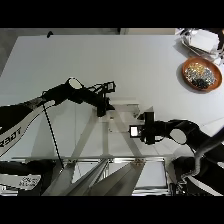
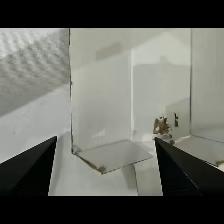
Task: Fold the box and place the chain.
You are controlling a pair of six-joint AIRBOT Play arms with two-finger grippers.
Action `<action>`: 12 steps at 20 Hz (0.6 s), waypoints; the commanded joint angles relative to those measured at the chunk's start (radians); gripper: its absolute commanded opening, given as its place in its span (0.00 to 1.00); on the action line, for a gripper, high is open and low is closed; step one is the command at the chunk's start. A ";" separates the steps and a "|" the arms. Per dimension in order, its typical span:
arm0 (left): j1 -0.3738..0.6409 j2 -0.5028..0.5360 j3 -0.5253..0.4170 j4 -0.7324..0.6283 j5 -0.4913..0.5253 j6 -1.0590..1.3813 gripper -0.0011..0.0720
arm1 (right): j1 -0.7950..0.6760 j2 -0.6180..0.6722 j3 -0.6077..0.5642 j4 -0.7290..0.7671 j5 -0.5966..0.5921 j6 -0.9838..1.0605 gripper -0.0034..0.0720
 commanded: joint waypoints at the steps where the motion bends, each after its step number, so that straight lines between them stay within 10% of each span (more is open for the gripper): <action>1: -0.001 0.000 0.000 0.000 0.000 0.000 0.03 | 0.009 -0.058 -0.005 0.000 -0.059 0.000 0.94; 12: -0.001 0.000 0.000 0.000 0.000 0.000 0.03 | -0.063 0.005 0.044 -0.001 -0.132 -0.008 0.94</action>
